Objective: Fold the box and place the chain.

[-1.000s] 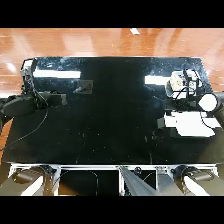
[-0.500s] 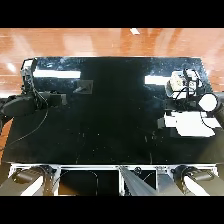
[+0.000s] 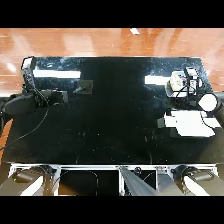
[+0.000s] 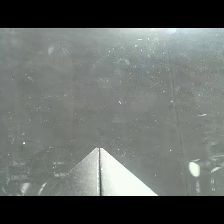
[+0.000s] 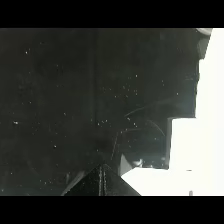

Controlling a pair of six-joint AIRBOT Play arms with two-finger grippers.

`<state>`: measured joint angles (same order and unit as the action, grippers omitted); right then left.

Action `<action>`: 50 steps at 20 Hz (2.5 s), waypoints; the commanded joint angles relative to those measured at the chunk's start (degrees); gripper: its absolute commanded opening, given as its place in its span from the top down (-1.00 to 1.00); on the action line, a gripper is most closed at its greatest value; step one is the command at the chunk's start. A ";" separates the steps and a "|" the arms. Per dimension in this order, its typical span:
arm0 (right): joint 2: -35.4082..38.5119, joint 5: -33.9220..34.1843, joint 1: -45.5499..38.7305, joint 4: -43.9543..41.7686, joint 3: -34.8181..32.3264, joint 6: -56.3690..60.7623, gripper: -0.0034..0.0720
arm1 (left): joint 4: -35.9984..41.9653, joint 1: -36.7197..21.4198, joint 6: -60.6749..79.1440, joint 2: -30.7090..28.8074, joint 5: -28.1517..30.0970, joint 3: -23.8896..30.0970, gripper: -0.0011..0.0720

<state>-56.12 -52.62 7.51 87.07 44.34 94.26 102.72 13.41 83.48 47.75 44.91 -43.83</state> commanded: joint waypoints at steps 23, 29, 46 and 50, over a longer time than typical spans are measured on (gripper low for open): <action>0.00 -6.78 -0.59 0.48 0.00 0.07 0.84 | 0.85 -0.07 0.04 3.19 2.14 -0.02 0.91; -0.09 -12.22 -0.61 -2.69 0.02 -0.02 -1.00 | 3.98 1.31 -0.13 3.21 9.01 -0.04 -0.73; -15.32 -14.82 -71.73 -18.51 10.67 -34.23 -1.00 | 6.40 2.32 -1.64 3.21 5.42 -0.04 -0.73; -22.43 -14.99 -74.38 -22.45 18.58 -33.64 -1.00 | 6.38 2.32 -1.68 3.21 3.45 -0.04 -0.73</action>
<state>-74.04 -67.00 -63.55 68.64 58.28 63.18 108.90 15.68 81.89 50.94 50.02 -43.86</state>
